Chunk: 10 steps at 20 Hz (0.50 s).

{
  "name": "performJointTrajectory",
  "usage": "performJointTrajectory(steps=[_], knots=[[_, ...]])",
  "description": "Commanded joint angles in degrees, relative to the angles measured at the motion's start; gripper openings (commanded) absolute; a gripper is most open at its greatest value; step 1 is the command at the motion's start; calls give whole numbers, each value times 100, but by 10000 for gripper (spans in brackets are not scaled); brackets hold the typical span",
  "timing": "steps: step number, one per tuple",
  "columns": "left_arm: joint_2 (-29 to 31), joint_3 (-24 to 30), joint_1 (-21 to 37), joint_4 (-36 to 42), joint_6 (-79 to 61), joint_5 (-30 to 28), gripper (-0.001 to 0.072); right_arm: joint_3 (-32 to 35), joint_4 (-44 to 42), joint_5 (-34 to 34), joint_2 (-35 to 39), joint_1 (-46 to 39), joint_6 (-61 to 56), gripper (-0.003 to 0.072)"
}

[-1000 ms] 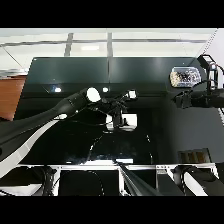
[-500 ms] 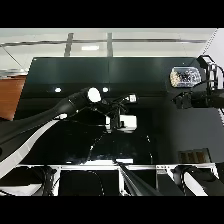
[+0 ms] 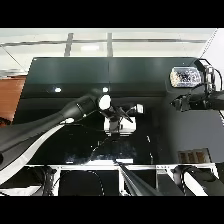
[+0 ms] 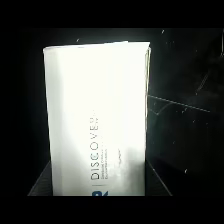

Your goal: Fold the box and place the chain.

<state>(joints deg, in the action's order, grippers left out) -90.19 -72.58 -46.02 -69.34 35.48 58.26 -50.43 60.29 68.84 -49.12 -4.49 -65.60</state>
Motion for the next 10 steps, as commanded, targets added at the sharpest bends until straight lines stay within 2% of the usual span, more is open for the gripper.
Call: performJointTrajectory(steps=[1,3,7,10], knots=[[216,-616,341,-675,951,732,262,17,-24,258,0,-2,-55,13],[485,-1012,940,-651,1086,955,262,17,-26,367,0,-2,-186,13],[748,-1585,2470,-649,1281,562,264,17,-50,546,0,-2,-511,14],[693,-1615,3860,-251,1414,-297,264,17,-212,678,0,-2,-887,14]])
